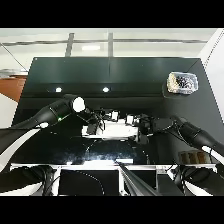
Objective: Fold the box and place the chain.
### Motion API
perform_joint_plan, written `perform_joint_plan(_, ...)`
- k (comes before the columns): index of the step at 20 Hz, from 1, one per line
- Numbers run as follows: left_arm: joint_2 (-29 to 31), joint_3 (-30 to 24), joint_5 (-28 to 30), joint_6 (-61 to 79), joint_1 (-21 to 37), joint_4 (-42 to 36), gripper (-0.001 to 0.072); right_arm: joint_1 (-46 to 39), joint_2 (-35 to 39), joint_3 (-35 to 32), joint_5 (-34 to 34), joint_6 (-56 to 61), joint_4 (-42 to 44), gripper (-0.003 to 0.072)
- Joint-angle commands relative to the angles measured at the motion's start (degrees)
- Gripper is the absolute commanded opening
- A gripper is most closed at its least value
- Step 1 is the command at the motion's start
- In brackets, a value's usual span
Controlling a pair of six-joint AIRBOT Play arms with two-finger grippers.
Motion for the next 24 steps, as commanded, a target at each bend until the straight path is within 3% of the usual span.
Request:
perform_joint_plan(1,-0.04,0.02,0.0,-0.02,0.0,-0.04,0.0027,0.07,-0.04,0.04,1.09,0.0,1.18,0.0695)
perform_joint_plan(16,-0.04,0.02,0.0,-0.02,0.0,-0.04,0.0028,2.45,-3.26,0.02,1.77,0.0,0.57,0.0694)
perform_joint_plan(18,-0.04,0.02,0.0,-0.02,0.0,-0.04,0.0028,2.45,-3.3,0.02,1.79,0.0,0.57,0.0571)
perform_joint_plan(23,-0.04,0.02,-0.07,-0.02,-0.02,-0.22,0.0029,2.45,-3.3,0.02,1.97,0.0,0.59,0.0559)
perform_joint_plan(24,-0.04,0.02,-0.09,-0.02,0.0,-0.5,0.0034,2.45,-3.3,0.02,1.92,0.0,0.59,0.0449)
